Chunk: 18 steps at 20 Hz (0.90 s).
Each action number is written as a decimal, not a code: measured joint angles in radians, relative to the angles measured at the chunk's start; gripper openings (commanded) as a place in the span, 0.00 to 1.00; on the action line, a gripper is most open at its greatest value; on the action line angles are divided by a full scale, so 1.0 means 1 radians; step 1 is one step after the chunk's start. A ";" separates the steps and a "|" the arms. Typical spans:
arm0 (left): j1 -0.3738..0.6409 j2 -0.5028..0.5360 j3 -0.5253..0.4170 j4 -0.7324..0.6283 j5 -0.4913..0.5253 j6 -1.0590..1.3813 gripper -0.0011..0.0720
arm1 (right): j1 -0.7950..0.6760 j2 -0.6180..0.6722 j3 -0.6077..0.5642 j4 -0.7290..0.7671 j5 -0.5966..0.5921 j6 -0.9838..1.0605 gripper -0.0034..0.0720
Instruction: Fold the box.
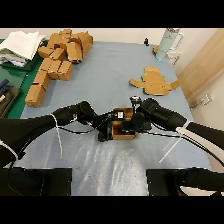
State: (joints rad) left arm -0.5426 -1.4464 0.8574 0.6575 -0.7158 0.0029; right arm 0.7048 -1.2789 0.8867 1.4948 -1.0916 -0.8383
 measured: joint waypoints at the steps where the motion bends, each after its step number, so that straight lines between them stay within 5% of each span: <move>1: 0.000 0.000 0.000 0.000 0.000 0.000 0.58 | 0.000 0.008 0.002 0.003 -0.010 0.000 0.70; 15: 0.000 0.000 0.000 0.000 -0.001 0.000 0.58 | -0.063 0.166 0.032 -0.011 -0.187 -0.012 0.52; 17: 0.000 0.000 0.000 0.000 0.000 0.000 0.58 | -0.095 0.172 0.032 -0.014 -0.198 -0.032 0.32; 18: 0.000 0.000 0.000 0.000 -0.001 0.000 0.58 | -0.120 0.172 0.032 -0.015 -0.200 -0.047 0.31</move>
State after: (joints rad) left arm -0.5426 -1.4464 0.8574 0.6571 -0.7166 0.0029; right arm 0.5850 -1.1069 0.9192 1.4796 -1.2911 -0.8848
